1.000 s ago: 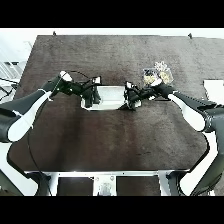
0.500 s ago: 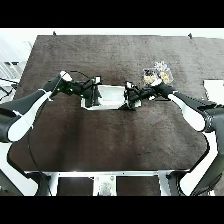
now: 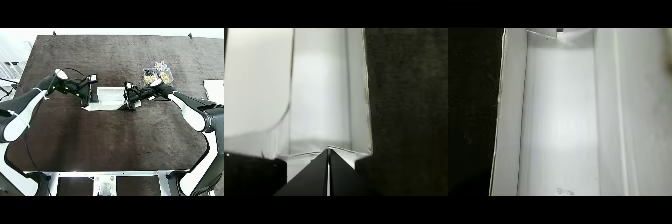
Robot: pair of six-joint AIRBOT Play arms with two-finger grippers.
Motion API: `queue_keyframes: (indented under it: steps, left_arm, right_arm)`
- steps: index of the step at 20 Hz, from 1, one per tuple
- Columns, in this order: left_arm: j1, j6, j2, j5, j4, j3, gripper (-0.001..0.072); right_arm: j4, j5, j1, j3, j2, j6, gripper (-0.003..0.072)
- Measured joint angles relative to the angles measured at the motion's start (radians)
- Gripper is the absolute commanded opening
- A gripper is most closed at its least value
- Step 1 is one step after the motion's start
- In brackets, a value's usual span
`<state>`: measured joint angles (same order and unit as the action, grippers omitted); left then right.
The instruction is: Fold the box and place the chain.
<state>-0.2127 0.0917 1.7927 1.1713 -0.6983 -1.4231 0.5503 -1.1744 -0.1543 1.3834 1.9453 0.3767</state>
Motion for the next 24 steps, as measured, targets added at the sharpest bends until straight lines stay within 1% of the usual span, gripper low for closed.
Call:
queue_keyframes:
  steps: [4, 7, 9, 11, 13, 15, 17, 20, 22, 24]
  left_arm:
    - [0.057, -0.071, -0.079, 0.067, -0.001, 0.001, 0.0014]
    - [0.085, -0.225, -0.174, 0.08, 0.002, 0.019, 0.0014]
    - [0.109, -0.393, -0.254, 0.031, 0.003, 0.059, 0.0014]
    - [0.138, -0.608, -0.346, -0.026, 0.012, 0.125, 0.0015]
    - [0.171, -0.793, -0.417, -0.056, 0.018, 0.195, 0.0016]
    - [0.199, -0.932, -0.463, -0.066, 0.026, 0.255, 0.0016]
    - [0.223, -1.023, -0.487, -0.072, 0.035, 0.301, 0.0016]
    - [0.252, -1.094, -0.496, -0.093, 0.038, 0.36, 0.0017]
    - [0.282, -1.104, -0.473, -0.094, 0.046, 0.389, 0.0016]
    - [0.31, -1.079, -0.427, -0.063, 0.077, 0.403, 0.0016]
  right_arm:
    - [0.0, 0.001, 0.0, 0.0, 0.0, 0.0, 0.0585]
    - [0.0, 0.002, 0.0, 0.0, 0.0, 0.0, 0.0585]
    - [-0.001, 0.002, 0.0, 0.0, 0.0, 0.0, 0.0585]
    - [-0.001, 0.002, 0.0, 0.0, 0.0, -0.001, 0.0585]
    - [0.0, 0.002, 0.0, 0.0, 0.0, -0.001, 0.0585]
    - [0.0, 0.002, 0.0, 0.0, 0.0, -0.001, 0.0585]
    - [0.0, 0.002, 0.0, 0.0, 0.0, -0.002, 0.0585]
    - [0.0, 0.003, 0.0, 0.0, 0.0, -0.002, 0.0585]
    - [0.0, 0.003, 0.0, 0.0, 0.0, -0.002, 0.0584]
    - [-0.001, 0.003, 0.0, 0.0, 0.0, -0.002, 0.0585]
